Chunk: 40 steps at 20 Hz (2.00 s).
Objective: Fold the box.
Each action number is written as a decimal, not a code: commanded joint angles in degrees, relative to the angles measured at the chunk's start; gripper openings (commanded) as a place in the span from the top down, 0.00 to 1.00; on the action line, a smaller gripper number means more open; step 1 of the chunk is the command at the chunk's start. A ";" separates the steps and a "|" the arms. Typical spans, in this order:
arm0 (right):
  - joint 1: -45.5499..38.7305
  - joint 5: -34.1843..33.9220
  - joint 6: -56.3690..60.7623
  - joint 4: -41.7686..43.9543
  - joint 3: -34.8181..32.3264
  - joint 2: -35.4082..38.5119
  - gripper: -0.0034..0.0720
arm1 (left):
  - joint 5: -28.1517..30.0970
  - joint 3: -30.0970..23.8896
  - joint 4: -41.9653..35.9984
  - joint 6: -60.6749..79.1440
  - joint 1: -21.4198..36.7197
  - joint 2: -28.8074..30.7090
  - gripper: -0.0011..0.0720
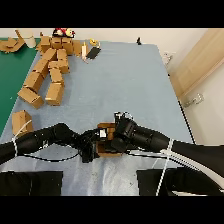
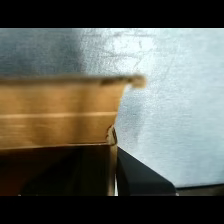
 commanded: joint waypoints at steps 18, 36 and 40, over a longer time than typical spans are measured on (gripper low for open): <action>-2.91 -10.99 2.34 -8.00 2.56 19.04 0.95 | 0.00 0.00 0.02 0.02 0.02 0.02 0.37; -54.29 6.93 -87.60 65.94 -4.28 -7.85 0.95 | 0.00 0.00 0.02 0.04 0.02 0.02 0.37; -50.29 2.95 -94.77 69.81 -3.98 -8.68 0.95 | 0.00 0.00 0.02 0.02 0.02 0.02 0.37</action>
